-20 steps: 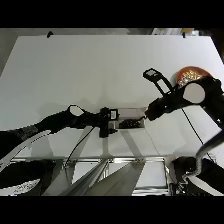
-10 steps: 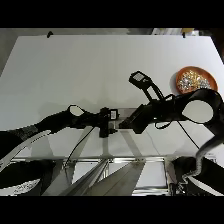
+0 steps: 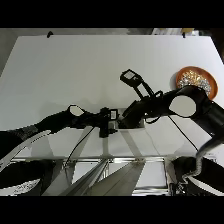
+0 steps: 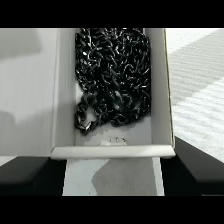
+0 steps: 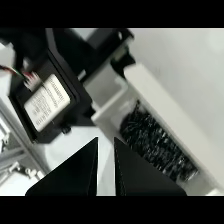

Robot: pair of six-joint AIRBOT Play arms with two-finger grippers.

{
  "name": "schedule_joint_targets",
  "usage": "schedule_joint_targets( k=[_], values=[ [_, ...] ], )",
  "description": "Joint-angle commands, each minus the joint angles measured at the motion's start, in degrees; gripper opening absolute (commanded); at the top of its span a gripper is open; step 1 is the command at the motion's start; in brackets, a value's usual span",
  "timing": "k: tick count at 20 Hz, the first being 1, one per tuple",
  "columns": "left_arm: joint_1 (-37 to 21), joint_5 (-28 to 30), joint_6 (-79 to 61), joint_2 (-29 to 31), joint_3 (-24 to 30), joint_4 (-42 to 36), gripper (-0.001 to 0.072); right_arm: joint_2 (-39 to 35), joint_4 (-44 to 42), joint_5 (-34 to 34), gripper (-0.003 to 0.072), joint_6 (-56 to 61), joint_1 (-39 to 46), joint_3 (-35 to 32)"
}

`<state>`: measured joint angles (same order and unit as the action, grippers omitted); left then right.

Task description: Fold the box and place the chain.

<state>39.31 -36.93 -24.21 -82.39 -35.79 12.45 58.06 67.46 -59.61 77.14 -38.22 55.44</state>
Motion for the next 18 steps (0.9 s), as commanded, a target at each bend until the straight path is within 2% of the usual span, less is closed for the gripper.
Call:
schedule_joint_targets(
  k=[1, 3, 5, 8, 12, 13, 15, 18],
  values=[
    [0.02, 0.02, 0.00, 0.02, -0.02, 0.00, 0.0363, 2.16, -0.13, -1.27, 0.0119, -6.21, 3.37, 5.55],
    [0.02, 0.00, 0.00, 0.04, -0.04, 0.00, 0.0363, 5.62, -0.09, -1.42, 0.0089, -9.60, 7.30, 7.80],
    [0.02, -0.02, 0.00, 0.02, -0.02, 0.00, 0.0363, 10.16, -0.13, -3.13, 0.0023, -16.46, 10.36, 7.85],
    [0.02, 0.00, 0.00, 0.04, -0.04, 0.00, 0.0363, 16.24, -1.46, -10.01, 0.0017, -30.42, 10.80, 7.72],
    [0.02, 0.00, 0.00, 0.02, -0.04, -0.02, 0.0363, 15.30, -9.20, -11.34, 0.0019, -41.79, 8.13, 4.39],
    [0.02, 0.00, 0.00, 0.04, -0.04, 0.00, 0.0363, 14.08, -10.86, -10.21, 0.0039, -43.98, 7.21, 2.78],
    [0.02, 0.00, 0.00, 0.02, -0.04, 0.00, 0.0363, 11.19, -10.67, -6.40, 0.0253, -46.62, 5.20, -1.18],
    [0.02, -0.02, 0.00, 0.04, -0.04, 0.00, 0.0363, 8.20, -8.44, -2.43, 0.0278, -47.56, 3.30, -5.38]
  ],
)
